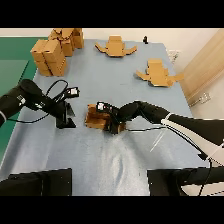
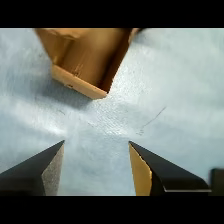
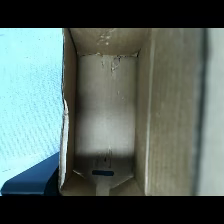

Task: Fold the box.

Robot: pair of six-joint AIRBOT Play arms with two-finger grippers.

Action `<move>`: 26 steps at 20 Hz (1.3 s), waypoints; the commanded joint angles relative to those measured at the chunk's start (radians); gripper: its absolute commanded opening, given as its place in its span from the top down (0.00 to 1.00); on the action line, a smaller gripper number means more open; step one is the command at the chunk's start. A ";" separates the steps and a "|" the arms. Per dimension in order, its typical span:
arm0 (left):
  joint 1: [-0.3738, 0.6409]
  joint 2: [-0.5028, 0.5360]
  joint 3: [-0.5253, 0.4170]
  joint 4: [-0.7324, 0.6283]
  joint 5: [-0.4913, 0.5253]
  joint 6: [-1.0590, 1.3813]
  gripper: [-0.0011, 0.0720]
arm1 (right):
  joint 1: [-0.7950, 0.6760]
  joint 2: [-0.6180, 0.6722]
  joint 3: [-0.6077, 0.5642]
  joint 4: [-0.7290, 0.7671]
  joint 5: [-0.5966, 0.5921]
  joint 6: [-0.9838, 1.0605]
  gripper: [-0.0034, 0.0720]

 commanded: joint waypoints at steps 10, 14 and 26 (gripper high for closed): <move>-0.089 -0.232 0.080 -0.173 0.059 0.447 0.04 | 0.000 0.000 -0.001 -0.002 -0.002 0.000 0.75; -0.114 -0.238 0.080 -0.173 0.038 0.446 0.04 | 0.000 0.000 -0.001 -0.002 -0.002 0.000 0.75; -0.142 -0.249 0.080 -0.185 0.161 0.399 0.04 | 0.000 0.000 0.000 -0.002 0.000 -0.001 0.75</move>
